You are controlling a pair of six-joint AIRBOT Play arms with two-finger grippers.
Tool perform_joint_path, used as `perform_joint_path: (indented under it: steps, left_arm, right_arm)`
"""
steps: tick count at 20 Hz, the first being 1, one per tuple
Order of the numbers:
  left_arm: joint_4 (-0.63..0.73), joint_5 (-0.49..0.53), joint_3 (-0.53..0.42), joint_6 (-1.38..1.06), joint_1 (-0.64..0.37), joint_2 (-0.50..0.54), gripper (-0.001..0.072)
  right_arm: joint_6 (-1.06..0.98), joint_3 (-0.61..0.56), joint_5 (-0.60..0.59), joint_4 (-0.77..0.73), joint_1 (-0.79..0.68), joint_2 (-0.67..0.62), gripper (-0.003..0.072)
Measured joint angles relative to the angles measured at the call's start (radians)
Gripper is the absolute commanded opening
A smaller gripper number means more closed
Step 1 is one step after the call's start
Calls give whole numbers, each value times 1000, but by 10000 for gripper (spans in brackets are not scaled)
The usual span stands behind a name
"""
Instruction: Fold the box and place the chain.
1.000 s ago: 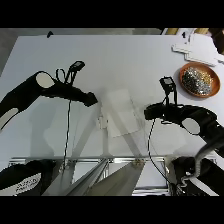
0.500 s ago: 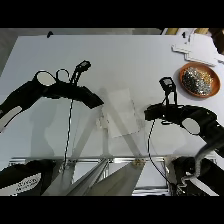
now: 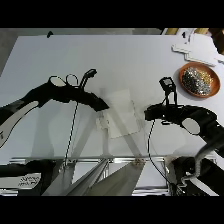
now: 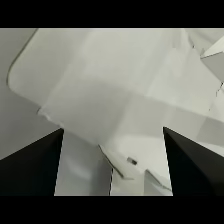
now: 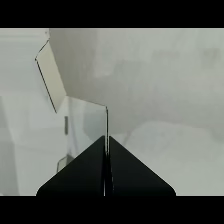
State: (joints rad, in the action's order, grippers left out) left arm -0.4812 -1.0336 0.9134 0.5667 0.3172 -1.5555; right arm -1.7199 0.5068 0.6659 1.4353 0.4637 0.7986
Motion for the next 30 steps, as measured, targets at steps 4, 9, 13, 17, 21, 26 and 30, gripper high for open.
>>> perform_joint_path:
  steps: [4,9,13,17,21,26,30]
  left_arm:
    - [110,-19,0,-71,0,-86,637]
    - [283,-67,0,-208,0,-127,359]
    - [276,-90,0,-253,0,-135,309]
    - [199,-103,0,-272,2,-137,86]
    - [184,-113,1,-317,2,-136,6]
    - [129,-105,22,-421,31,-92,5]
    - [-66,-93,69,-457,129,-20,5]
  right_arm:
    - [1,0,0,-1,0,0,21]
    - [2,0,0,-2,0,0,21]
    - [2,0,0,-2,0,0,21]
    - [2,0,-2,-2,0,-1,21]
    - [3,0,-14,-6,0,-5,113]
    - [5,43,-7,-2,0,-23,548]
    - [63,129,92,6,0,-37,541]
